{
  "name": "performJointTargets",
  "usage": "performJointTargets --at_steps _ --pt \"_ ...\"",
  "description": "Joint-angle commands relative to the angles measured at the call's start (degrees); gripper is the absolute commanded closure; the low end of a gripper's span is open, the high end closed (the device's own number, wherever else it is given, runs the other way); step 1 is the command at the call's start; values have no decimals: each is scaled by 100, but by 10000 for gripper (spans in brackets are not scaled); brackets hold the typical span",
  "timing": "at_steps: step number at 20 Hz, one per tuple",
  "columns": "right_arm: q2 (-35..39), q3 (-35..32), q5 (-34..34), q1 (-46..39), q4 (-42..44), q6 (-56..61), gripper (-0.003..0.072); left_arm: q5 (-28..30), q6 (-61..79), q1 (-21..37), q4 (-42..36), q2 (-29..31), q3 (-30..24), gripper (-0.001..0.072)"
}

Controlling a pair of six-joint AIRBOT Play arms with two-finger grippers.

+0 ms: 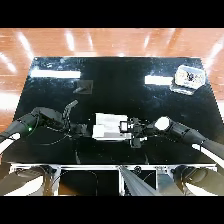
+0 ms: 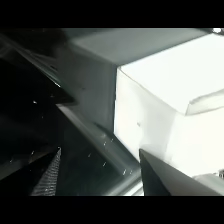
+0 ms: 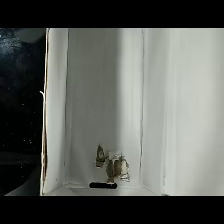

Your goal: Fold the box and place the chain.

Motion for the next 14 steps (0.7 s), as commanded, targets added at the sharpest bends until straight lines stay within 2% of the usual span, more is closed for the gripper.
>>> performJointTargets --at_steps 1,8,14 --pt "0 -2 -2 2 0 0 141 522 212 -2 50 2 173 79" --pt "0 -2 -2 2 0 0 142 588 212 -4 -234 9 645 80" --pt "0 -2 -4 2 0 0 141 553 317 -153 -461 7 656 80"
